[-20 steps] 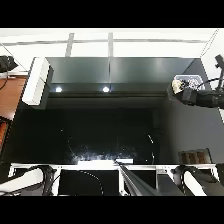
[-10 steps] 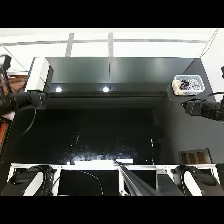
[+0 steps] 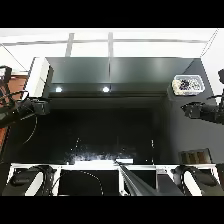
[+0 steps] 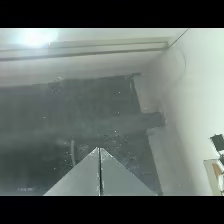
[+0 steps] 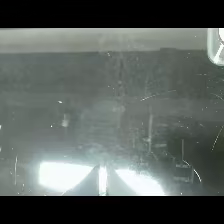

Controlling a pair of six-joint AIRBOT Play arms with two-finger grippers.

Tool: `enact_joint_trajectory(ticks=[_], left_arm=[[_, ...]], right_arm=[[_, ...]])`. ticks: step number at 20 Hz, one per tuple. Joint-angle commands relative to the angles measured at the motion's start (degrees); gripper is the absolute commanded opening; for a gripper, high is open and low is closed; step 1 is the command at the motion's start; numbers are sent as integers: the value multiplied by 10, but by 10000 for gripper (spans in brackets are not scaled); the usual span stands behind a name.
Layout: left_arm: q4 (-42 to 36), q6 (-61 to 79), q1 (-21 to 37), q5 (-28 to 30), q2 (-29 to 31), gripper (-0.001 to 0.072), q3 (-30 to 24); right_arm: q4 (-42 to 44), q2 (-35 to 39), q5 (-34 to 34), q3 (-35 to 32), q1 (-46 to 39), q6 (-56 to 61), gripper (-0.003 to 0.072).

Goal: Fold the box and place the chain.

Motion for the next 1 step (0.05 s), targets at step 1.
enact_joint_trajectory(ticks=[1], left_arm=[[0, 0, 0, 2, 1, 29, -2]], right_arm=[[-1, 0, 1, 0, 0, 0, 47]])
